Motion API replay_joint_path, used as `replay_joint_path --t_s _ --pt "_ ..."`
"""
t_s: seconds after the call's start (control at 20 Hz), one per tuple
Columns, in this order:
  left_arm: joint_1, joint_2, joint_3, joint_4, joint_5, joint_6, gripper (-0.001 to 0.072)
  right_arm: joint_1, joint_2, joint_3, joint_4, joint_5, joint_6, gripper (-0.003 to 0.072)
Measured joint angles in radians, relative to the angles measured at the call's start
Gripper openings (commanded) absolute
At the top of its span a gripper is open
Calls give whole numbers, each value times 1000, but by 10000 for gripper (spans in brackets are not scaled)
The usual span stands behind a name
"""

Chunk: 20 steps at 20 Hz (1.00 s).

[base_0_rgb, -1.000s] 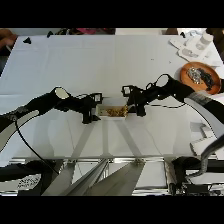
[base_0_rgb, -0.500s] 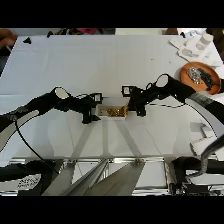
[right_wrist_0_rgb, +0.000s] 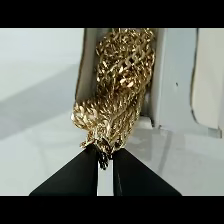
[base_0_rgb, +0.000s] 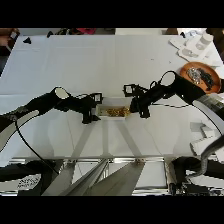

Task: Fold the box and place the chain.

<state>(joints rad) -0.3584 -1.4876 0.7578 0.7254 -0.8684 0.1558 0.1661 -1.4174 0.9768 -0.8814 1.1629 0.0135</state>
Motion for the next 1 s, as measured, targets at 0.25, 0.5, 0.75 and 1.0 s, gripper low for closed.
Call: replay_joint_path --t_s 0.25,0.5,0.75,1.0 --pt "0 0 0 0 0 0 443 19 21 1 84 29 50 11" --pt "0 0 0 0 0 0 443 74 48 1 127 7 84 11" --pt "0 0 0 0 0 0 443 110 56 1 145 -57 146 296" --pt "0 0 0 0 0 0 443 91 81 0 98 -96 187 295"
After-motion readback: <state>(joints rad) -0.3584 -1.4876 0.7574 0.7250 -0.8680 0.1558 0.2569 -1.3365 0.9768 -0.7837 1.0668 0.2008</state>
